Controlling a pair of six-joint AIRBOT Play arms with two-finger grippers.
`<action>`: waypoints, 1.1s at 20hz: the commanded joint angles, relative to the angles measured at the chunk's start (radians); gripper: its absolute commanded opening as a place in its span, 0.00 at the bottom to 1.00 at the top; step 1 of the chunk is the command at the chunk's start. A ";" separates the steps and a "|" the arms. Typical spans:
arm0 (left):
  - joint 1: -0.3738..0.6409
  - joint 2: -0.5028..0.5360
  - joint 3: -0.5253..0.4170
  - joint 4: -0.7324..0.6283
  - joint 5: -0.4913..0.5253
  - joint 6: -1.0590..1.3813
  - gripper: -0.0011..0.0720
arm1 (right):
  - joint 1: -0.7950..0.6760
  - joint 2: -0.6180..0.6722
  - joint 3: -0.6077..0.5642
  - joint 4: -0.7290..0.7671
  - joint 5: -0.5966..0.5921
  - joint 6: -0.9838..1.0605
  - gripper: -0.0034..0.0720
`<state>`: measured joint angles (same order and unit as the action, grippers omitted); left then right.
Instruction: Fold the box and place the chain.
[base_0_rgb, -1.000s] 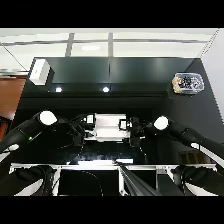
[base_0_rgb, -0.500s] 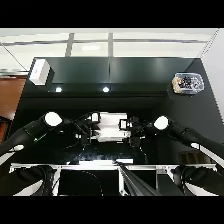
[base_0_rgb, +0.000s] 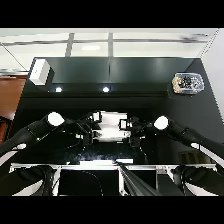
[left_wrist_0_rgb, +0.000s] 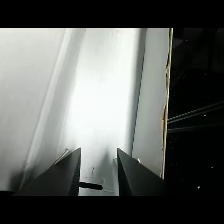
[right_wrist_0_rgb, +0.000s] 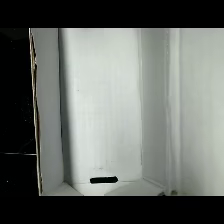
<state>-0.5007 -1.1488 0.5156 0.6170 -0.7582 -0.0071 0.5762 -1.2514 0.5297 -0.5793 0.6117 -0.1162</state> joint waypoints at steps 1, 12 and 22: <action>0.000 0.002 0.000 0.014 -0.005 -0.003 0.37 | 0.000 0.000 0.000 0.000 0.000 0.000 0.29; 0.468 0.409 0.006 0.567 -0.087 -0.695 0.05 | 0.000 0.000 0.000 0.000 0.000 0.000 0.29; 0.687 0.002 -0.051 0.162 -0.447 -1.143 0.05 | 0.000 0.000 0.000 0.000 0.000 0.000 0.29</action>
<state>0.1776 -1.0214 0.4717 0.9073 -1.1252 -1.1339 0.5758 -1.2514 0.5297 -0.5797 0.6117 -0.1165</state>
